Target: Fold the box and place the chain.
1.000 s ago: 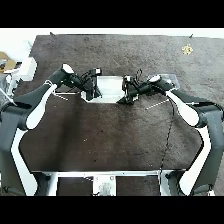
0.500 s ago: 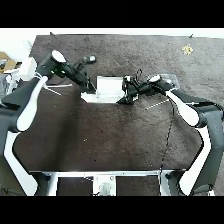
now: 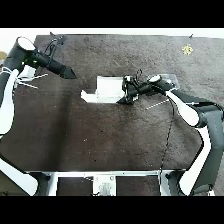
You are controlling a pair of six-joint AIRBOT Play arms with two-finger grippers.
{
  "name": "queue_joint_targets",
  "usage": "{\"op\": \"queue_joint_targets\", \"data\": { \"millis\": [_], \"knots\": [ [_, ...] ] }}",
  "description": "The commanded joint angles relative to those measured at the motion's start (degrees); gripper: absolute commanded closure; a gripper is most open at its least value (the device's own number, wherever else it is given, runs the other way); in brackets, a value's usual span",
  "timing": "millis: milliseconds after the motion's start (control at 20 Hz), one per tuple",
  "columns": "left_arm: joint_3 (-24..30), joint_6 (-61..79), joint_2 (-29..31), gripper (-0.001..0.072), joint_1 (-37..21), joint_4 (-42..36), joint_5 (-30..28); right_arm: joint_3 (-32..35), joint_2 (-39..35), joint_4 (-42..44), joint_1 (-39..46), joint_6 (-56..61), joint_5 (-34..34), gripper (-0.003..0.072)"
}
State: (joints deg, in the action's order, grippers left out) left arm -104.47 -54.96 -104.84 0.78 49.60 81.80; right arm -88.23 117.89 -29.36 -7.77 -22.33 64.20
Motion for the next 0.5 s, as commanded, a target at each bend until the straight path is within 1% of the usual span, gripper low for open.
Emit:
{"op": "queue_joint_targets", "data": {
  "millis": [0,250,350,450],
  "knots": [
    [4.0,-8.7,0.3,0.0698,-1.3,1.2,-2.7,0.0,0.0,0.0,-0.1,0.0,0.0,0.0443],
    [15.8,-13.2,0.3,0.0699,-1.2,-1.1,-12.3,0.0,0.0,0.0,0.0,0.0,0.0,0.0443],
    [20.7,-12.0,0.3,0.0699,-1.2,-2.8,-14.6,0.0,0.0,0.0,0.0,0.0,0.0,0.0442],
    [24.4,-10.6,0.3,0.0699,-1.2,-3.8,-16.1,0.0,0.0,0.0,0.0,0.0,0.0,0.0442]
  ]
}}
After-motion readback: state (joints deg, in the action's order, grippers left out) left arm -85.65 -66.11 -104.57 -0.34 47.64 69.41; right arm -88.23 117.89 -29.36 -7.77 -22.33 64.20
